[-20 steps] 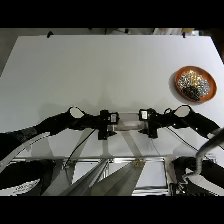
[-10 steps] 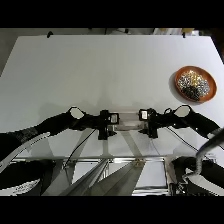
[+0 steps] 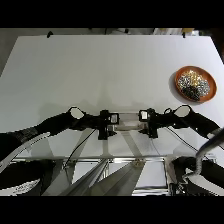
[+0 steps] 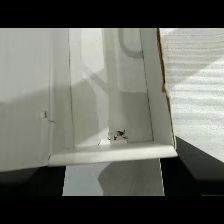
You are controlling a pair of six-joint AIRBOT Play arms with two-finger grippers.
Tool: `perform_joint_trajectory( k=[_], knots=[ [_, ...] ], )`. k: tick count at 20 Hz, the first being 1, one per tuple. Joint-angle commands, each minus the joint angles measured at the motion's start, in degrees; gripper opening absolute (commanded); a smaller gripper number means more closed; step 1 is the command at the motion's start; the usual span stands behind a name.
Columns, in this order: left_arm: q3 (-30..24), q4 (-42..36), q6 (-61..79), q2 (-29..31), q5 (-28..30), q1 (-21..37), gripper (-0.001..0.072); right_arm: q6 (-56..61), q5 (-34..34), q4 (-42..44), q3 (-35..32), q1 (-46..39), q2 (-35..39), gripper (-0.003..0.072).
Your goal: Fold the box and place the chain.
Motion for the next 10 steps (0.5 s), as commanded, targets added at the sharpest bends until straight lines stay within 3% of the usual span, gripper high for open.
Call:
perform_joint_trajectory(
  k=[1,2,3,4,10],
  knots=[
    [0.0,0.0,0.0,0.0,0.0,0.0,0.0201,-0.1,-0.1,2.0,0.0,0.0,0.0,0.0418],
    [0.0,0.0,0.0,0.0,0.0,0.0,0.0201,-0.1,0.7,1.9,0.0,0.0,0.0,0.0420],
    [0.0,0.0,0.0,0.0,0.0,0.0,0.0201,-0.1,1.3,2.0,0.0,0.0,0.0,0.0471],
    [0.0,0.0,0.0,0.0,0.0,0.0,0.0201,0.3,2.0,1.8,0.0,0.0,0.1,0.0672],
    [0.0,0.0,0.0,0.0,0.0,0.0,0.0201,15.6,3.5,-10.4,0.0,0.0,6.6,0.0683]
  ],
)
